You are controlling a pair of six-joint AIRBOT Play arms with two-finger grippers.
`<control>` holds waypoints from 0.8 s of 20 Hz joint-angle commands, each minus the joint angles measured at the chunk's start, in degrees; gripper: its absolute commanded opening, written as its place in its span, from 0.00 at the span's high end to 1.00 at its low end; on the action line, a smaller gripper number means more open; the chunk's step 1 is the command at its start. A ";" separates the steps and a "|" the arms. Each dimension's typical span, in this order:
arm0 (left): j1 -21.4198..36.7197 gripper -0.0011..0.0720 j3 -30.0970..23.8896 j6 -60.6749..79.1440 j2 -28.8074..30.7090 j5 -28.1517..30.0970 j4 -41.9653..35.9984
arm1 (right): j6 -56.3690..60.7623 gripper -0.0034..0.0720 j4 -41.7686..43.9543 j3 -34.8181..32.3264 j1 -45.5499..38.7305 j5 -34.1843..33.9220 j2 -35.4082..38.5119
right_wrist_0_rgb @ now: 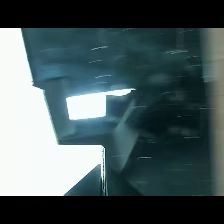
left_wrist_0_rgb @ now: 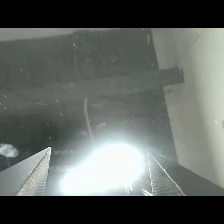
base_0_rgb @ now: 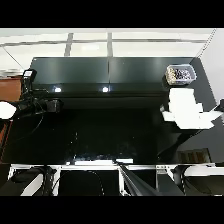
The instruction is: Fold the box and place the chain.
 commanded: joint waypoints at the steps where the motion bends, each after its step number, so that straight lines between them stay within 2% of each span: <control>1: -0.02 0.03 -0.02 0.24 -0.04 1.27 0.22 | 0.57 0.94 8.28 -4.17 1.55 1.66 7.91; 5: -0.02 0.03 -0.04 0.22 -0.04 -0.09 -0.70 | 0.52 0.94 20.39 -14.12 5.33 -0.68 20.20; 9: -0.04 0.03 -0.04 0.24 -0.26 0.00 -5.95 | 0.39 0.94 28.09 -24.50 15.98 -5.90 29.79; 13: -0.87 0.03 -0.04 0.26 -2.08 0.15 -8.50 | 0.44 0.94 37.33 -36.28 30.05 -19.37 33.77; 16: -4.33 0.03 -0.04 0.35 -5.70 0.44 -12.94 | 0.44 0.94 42.91 -44.09 41.38 -31.95 33.75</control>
